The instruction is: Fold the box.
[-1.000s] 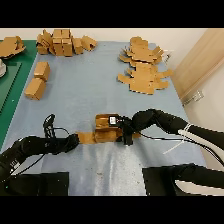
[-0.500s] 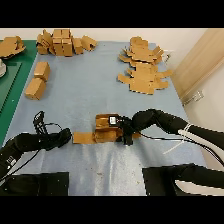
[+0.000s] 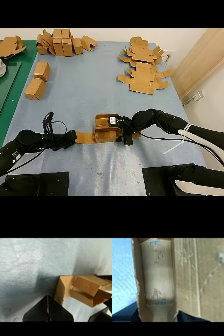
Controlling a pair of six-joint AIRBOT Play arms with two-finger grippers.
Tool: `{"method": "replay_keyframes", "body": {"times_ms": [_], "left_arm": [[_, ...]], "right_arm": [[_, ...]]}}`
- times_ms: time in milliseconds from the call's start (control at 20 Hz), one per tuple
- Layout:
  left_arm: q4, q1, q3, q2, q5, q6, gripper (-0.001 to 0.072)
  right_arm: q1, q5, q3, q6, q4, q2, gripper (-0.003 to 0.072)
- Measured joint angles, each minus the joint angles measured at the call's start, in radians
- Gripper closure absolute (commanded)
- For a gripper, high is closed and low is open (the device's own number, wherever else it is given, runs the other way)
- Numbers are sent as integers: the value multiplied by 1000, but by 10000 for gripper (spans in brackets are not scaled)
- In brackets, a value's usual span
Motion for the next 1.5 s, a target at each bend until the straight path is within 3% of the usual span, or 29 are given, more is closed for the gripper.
{"method": "replay_keyframes", "body": {"times_ms": [400,900,1500], "left_arm": [[-180,0,0,-71,-21,218,699],[-336,-4,3,-83,-76,368,703],[-278,-269,83,-83,135,174,707]], "right_arm": [[0,0,0,0,0,0,244],[0,-1,0,0,0,0,244],[0,-5,1,0,0,0,244]]}}
